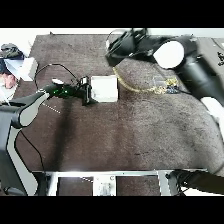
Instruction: Fold the box and place the chain.
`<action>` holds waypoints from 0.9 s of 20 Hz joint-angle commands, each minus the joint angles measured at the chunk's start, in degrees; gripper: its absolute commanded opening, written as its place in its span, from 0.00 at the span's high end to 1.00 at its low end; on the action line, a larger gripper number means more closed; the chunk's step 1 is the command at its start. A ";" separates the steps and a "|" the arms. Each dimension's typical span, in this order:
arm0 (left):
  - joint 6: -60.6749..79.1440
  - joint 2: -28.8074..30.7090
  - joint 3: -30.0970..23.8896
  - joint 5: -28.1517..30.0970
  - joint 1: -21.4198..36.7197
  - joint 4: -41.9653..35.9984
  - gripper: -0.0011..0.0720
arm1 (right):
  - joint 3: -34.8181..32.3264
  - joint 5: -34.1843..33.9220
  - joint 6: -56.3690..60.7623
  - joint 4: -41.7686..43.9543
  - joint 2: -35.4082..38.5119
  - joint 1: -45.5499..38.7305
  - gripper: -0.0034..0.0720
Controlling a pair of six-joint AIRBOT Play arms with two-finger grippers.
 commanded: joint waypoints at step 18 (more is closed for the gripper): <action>0.00 -0.04 0.00 0.00 0.00 0.00 0.61 | -0.17 25.88 -16.28 -7.32 -15.04 -22.08 0.44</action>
